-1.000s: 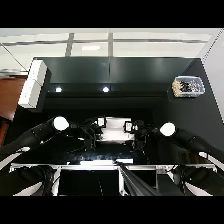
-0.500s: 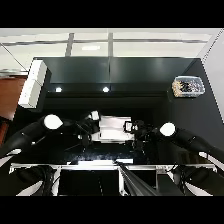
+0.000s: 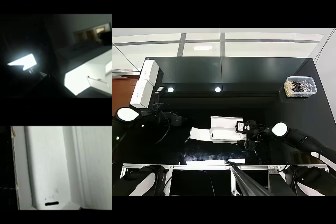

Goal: Fold the box and place the chain.

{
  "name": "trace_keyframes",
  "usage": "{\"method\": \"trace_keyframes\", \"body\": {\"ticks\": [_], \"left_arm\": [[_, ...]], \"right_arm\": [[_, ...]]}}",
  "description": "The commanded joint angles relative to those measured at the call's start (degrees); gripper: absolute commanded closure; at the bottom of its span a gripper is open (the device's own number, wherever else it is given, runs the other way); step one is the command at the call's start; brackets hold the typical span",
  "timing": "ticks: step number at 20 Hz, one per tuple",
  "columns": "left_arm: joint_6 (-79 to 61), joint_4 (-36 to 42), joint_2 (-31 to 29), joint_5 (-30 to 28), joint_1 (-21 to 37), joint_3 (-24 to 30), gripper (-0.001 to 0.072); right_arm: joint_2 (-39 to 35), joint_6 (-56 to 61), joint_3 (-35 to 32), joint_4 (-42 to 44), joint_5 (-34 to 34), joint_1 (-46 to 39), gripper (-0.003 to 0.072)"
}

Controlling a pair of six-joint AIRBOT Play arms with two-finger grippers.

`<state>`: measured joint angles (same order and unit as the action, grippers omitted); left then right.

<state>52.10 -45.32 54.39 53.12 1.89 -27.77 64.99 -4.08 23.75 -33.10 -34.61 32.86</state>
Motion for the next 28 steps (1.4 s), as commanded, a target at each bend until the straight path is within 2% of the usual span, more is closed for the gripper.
{"method": "trace_keyframes", "body": {"ticks": [1,5,10,14,15,16,17,18,20,21,24,28], "left_arm": [[17.5,0.6,4.2,4.0,6.9,2.0,0.0676],[15.2,1.5,11.4,8.2,2.9,3.5,0.0677],[15.2,5.9,15.7,3.1,-6.9,3.5,0.0678],[15.2,6.5,16.0,2.7,-11.7,3.3,0.0667],[15.2,7.1,16.0,3.1,-11.7,3.3,0.0547],[15.1,7.3,15.9,4.2,-11.7,3.2,0.0321],[14.2,6.9,15.7,5.2,-11.7,2.9,0.0206],[13.1,6.8,15.5,6.5,-11.6,2.4,0.0151],[12.8,6.9,14.4,8.0,-11.6,1.5,0.0105],[12.8,7.0,13.9,8.6,-11.6,1.0,-0.0001],[12.8,8.3,12.2,10.8,-12.3,-0.3,0.0],[12.8,10.0,10.3,9.3,-14.7,-0.5,0.0002]], "right_arm": [[0.0,0.0,0.0,0.1,0.0,0.0,0.0165],[0.0,0.0,0.0,0.0,0.0,0.0,0.0165],[0.0,0.0,0.0,0.0,0.3,0.0,0.0164],[0.0,0.0,0.0,0.0,0.3,0.0,0.0165],[0.0,0.0,0.0,0.0,0.3,0.0,0.0165],[0.0,0.0,0.0,0.0,0.3,0.0,0.0165],[0.0,0.0,0.0,0.0,0.3,0.0,0.0164],[0.0,0.0,0.0,0.0,0.3,0.0,0.0164],[0.0,0.0,0.0,0.0,0.3,0.0,0.0164],[0.0,0.0,0.0,0.0,0.3,0.0,0.0164],[0.0,0.0,0.0,0.0,0.3,0.0,0.0165],[0.0,0.0,0.0,0.0,0.4,0.0,0.0164]]}}
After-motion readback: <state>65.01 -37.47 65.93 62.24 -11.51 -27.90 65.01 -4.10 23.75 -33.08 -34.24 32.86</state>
